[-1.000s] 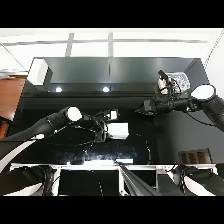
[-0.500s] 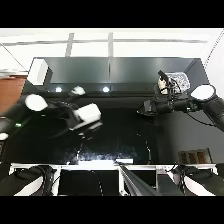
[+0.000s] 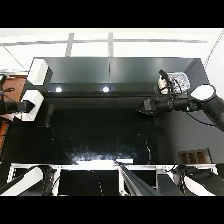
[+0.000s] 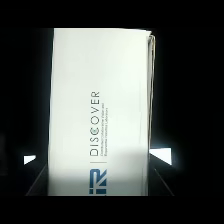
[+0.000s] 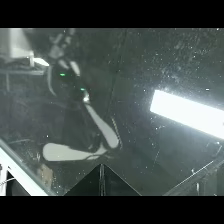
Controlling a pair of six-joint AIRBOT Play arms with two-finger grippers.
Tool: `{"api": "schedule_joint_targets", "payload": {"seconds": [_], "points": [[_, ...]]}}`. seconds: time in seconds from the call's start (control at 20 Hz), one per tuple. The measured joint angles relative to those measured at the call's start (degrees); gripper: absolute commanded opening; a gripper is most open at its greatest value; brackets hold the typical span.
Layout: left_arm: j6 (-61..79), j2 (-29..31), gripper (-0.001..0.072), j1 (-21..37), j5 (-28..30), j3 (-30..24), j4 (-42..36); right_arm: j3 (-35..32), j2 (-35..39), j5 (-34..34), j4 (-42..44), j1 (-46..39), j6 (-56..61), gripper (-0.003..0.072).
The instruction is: Fold the box and place the chain.
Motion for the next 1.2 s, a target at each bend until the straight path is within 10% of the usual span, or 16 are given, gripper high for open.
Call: {"api": "schedule_joint_targets", "payload": {"seconds": [0.55,0.65,0.7,1.2], "points": [[1.03,-17.11,0.0427,-2.4,10.86,11.23,-3.06,0.0,0.0,-3.08,0.0,0.39,0.0,0.0024],[1.03,-17.88,0.0719,-3.5,11.61,11.85,-3.06,0.0,0.0,-3.41,-0.02,0.42,0.07,0.0024],[1.01,-18.16,0.0708,-4.0,11.32,12.0,-2.99,0.0,0.0,-3.5,0.0,0.46,0.15,0.0024],[-0.96,-4.13,0.0675,-4.61,8.2,13.46,-0.5,2.12,0.11,-2.67,-0.22,-1.51,-0.07,0.0024]]}}
